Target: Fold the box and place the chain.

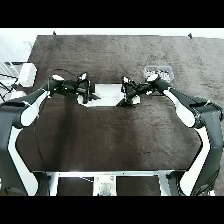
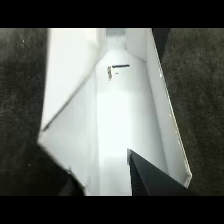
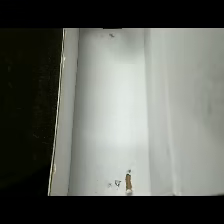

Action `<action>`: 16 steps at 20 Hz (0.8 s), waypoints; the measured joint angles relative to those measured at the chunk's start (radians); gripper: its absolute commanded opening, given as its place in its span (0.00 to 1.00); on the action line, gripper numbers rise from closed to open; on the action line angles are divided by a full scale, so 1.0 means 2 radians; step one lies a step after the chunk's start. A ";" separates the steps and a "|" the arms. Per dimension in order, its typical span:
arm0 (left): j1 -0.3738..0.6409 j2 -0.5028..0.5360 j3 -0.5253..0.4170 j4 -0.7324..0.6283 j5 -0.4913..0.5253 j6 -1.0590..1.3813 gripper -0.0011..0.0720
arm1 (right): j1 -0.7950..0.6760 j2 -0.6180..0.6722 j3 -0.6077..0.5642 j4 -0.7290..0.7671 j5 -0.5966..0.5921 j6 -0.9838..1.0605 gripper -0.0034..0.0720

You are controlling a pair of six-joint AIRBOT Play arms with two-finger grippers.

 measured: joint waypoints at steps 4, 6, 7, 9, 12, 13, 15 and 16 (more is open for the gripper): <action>0.011 0.007 0.001 -0.003 -0.025 -0.006 0.49 | 0.000 0.000 0.000 -0.001 0.002 0.000 0.67; 0.027 0.018 0.002 -0.006 -0.044 -0.010 0.49 | 0.000 0.000 0.000 -0.001 0.002 0.000 0.68; 0.035 0.022 0.002 -0.008 -0.054 -0.010 0.49 | 0.000 0.000 0.000 -0.001 0.002 0.000 0.68; 0.057 0.034 0.002 -0.009 -0.074 -0.011 0.49 | 0.000 0.000 0.000 -0.001 0.002 0.000 0.68; 0.080 0.051 0.006 -0.017 -0.109 -0.017 0.04 | 0.000 0.000 0.000 -0.001 0.002 0.000 0.68; 0.085 0.060 0.008 -0.020 -0.123 -0.019 0.04 | 0.000 0.000 0.000 -0.001 0.002 0.000 0.68; 0.090 0.074 0.009 -0.022 -0.145 -0.028 0.03 | 0.000 0.000 0.000 -0.001 0.002 0.000 0.67; 0.090 0.083 0.007 -0.022 -0.149 -0.038 0.03 | 0.000 0.000 0.000 -0.001 0.002 0.000 0.68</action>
